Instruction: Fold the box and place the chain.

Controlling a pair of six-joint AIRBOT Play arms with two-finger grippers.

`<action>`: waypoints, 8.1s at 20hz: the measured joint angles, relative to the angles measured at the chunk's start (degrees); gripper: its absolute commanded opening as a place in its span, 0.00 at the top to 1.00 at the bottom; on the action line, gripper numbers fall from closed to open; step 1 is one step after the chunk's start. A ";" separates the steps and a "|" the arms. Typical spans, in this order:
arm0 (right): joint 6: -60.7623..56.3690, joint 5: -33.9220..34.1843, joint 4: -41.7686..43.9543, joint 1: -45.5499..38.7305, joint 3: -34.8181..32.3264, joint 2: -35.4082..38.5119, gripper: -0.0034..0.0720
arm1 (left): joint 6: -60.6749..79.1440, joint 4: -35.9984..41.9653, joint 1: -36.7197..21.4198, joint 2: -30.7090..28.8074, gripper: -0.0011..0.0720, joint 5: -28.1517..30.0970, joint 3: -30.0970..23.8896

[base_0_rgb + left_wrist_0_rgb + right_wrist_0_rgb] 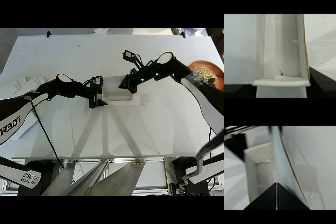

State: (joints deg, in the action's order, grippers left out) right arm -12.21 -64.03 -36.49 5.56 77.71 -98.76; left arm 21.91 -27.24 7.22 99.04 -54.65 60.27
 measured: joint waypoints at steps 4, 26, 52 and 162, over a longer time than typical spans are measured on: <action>-5.62 3.58 -3.85 0.96 0.00 -0.11 0.94 | 0.07 0.00 0.00 0.00 0.45 0.00 0.00; -11.06 7.32 -2.97 -1.55 0.85 1.36 0.94 | 0.11 -0.02 0.00 0.00 0.45 0.00 0.00; -3.10 -7.89 -22.75 -6.97 0.85 6.91 0.24 | 0.15 -0.07 0.00 0.00 0.45 -0.04 0.02; -29.88 2.51 5.44 -4.28 -15.45 2.97 0.16 | -0.09 -0.04 -0.02 0.00 0.45 -0.28 0.02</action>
State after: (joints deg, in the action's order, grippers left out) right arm -42.09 -61.52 -31.05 1.28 62.26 -95.79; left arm 21.82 -27.29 7.20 99.04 -54.94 60.29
